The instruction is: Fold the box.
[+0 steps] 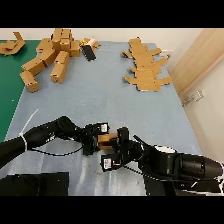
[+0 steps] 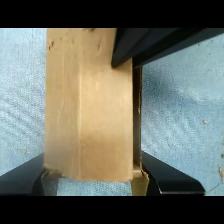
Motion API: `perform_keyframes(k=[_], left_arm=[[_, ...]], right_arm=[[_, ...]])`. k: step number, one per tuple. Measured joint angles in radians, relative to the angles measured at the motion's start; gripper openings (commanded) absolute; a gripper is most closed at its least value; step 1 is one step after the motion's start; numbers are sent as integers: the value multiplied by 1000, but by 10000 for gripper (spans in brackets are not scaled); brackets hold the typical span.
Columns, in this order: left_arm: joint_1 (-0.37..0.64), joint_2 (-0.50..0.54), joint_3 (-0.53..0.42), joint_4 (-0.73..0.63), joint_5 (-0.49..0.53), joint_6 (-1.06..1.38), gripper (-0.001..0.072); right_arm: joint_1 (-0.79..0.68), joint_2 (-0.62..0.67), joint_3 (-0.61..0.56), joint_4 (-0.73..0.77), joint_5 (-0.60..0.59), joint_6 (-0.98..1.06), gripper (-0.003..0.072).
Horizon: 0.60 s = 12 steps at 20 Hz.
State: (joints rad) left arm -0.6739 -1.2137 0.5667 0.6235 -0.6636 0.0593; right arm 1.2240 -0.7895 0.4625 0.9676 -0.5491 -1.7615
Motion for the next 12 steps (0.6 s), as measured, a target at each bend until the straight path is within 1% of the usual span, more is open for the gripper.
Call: perform_keyframes(k=[12], left_arm=[[0,0,0,0,0,0,352]], right_arm=[[20,-8,0,115,16,0,93]])
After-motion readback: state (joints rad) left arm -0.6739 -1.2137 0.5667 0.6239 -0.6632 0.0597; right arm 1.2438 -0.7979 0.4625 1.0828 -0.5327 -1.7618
